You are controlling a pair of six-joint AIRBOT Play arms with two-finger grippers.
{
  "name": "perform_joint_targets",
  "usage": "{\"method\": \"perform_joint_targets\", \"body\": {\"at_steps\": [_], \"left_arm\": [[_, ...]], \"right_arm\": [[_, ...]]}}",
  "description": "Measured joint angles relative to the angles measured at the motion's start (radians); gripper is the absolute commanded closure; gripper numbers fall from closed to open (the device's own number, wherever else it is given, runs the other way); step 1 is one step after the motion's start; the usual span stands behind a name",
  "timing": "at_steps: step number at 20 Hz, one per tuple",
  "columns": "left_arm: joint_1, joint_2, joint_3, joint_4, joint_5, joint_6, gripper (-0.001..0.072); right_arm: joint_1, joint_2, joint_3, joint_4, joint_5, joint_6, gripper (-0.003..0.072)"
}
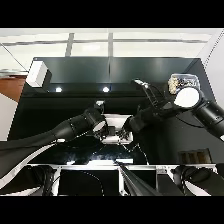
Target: Fold the box and place the chain.
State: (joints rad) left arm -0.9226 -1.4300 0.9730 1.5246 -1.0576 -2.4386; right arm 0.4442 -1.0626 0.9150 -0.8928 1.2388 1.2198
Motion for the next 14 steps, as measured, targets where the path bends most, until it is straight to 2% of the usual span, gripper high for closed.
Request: {"method": "perform_joint_targets", "body": {"at_steps": [4, 6, 10, 14], "left_arm": [[0.0, 0.0, 0.0, 0.0, 0.0, 0.0, 0.068], [0.0, 0.0, 0.0, 0.0, -0.001, 0.0, 0.0679], [0.0, 0.0, 0.0, -0.008, -0.002, 0.0, 0.0679], [0.0, 0.0, 0.0, -0.015, -0.002, 0.0, 0.068]], "right_arm": [[-0.18, 0.048, -0.002, -0.03, 0.095, -0.109, 0.0111], [-0.28, 0.078, -0.038, -0.068, 0.112, -0.207, 0.011], [-0.381, 0.09, -0.195, -0.103, -0.003, -0.484, 0.0111], [-0.338, 0.059, -0.317, -0.072, -0.079, -0.766, 0.0111]]}}
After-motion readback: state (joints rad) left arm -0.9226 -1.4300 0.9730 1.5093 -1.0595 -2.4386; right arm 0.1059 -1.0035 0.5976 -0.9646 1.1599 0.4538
